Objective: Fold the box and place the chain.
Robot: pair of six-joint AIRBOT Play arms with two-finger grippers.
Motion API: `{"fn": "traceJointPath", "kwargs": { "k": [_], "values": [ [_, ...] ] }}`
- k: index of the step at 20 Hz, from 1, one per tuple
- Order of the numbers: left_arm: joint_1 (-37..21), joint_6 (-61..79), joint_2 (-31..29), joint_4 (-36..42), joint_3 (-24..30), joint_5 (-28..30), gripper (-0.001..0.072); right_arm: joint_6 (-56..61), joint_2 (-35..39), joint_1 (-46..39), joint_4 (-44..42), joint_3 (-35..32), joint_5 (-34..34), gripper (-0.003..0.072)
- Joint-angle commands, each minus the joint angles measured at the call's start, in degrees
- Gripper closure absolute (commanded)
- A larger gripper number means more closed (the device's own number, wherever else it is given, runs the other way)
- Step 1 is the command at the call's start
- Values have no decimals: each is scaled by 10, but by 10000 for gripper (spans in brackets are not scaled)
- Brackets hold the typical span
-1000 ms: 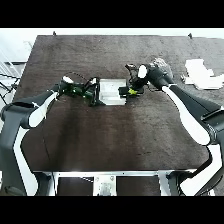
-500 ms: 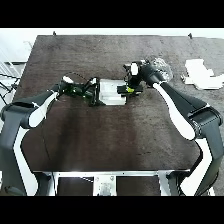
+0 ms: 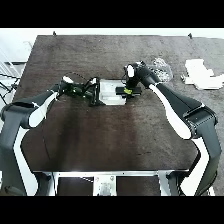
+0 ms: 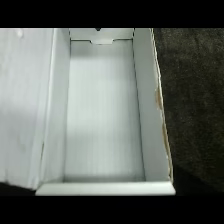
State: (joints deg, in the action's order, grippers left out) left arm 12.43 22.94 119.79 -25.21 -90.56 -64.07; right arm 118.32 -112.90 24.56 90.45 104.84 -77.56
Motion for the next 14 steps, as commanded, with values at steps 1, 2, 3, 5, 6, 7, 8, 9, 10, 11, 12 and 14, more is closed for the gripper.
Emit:
{"fn": "traceJointPath", "kwargs": {
  "k": [1,2,3,5,6,7,8,9,10,11,12,14],
  "values": [
    [0,0,0,0,0,0,207,28,-1,5,0,1,12,469],
    [0,0,0,0,0,0,207,33,-1,5,0,1,13,489],
    [0,0,0,0,0,0,207,42,-2,5,0,1,12,521],
    [0,0,0,0,0,0,207,43,-2,6,0,1,12,598],
    [0,0,0,0,0,0,207,43,-2,7,0,1,13,618],
    [0,0,0,0,0,0,207,43,-2,7,0,1,14,661],
    [0,0,0,0,0,0,207,42,-2,7,1,1,17,673],
    [0,0,0,0,0,0,207,42,-2,7,2,2,17,653],
    [0,0,0,0,0,0,207,42,-2,6,2,4,17,499],
    [0,0,0,0,0,0,207,42,-2,6,2,7,14,452],
    [0,0,0,0,0,0,207,41,-1,6,3,12,9,452],
    [0,0,0,0,0,0,207,40,5,6,5,21,4,327]
  ]
}}
